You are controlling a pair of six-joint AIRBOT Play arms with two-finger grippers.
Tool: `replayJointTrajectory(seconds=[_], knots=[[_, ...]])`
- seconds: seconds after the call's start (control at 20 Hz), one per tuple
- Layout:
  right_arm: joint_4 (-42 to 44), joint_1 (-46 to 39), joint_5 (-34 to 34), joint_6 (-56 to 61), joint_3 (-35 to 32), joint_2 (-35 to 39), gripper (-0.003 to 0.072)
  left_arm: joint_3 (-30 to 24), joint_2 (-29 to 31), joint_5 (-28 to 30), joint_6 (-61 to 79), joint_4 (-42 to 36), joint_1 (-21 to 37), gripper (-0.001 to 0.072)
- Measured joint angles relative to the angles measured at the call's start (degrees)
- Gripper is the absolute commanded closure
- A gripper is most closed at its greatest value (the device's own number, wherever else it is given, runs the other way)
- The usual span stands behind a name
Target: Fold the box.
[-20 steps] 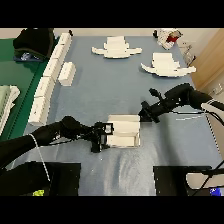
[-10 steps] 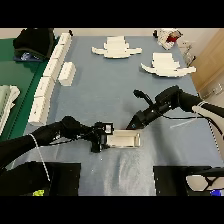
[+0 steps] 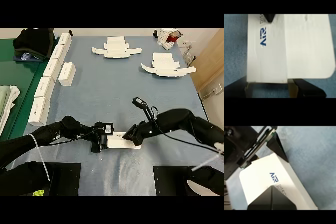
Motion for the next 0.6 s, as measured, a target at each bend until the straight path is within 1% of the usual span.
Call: replayJointTrajectory(seconds=[0.15,0.3,0.35,0.4,0.45,0.5,0.55,0.6], knots=[[-2.45,6.12,9.29,-0.72,-4.44,5.53,0.0684,0.0,0.0,-0.02,0.0,0.02,0.0,0.0198],[-6.08,10.1,14.99,-0.98,-6.01,7.76,0.0681,0.0,0.0,0.0,0.0,0.0,0.0,0.0198],[-7.52,10.88,15.91,-1.01,-5.97,8.13,0.0631,0.0,0.0,-0.02,0.0,0.0,0.0,0.0198],[-9.38,11.52,16.5,-1.03,-5.55,8.39,0.0469,0.0,0.0,0.0,-0.02,0.0,0.0,0.0198],[-11.1,11.96,16.63,-1.07,-4.9,8.57,0.0273,0.0,0.0,0.0,0.0,0.0,0.0,0.0198],[-12.9,12.44,16.35,-1.16,-4.09,8.74,0.0146,0.0,0.0,0.0,-0.02,0.0,0.0,0.0198],[-14.67,12.85,15.67,-1.44,-3.28,8.81,0.0125,0.0,0.0,0.0,-0.02,0.0,0.0,0.0198],[-16.59,13.31,14.86,-2.01,-2.51,8.83,0.0122,0.0,0.0,0.0,-0.02,0.0,0.0,0.0198]])
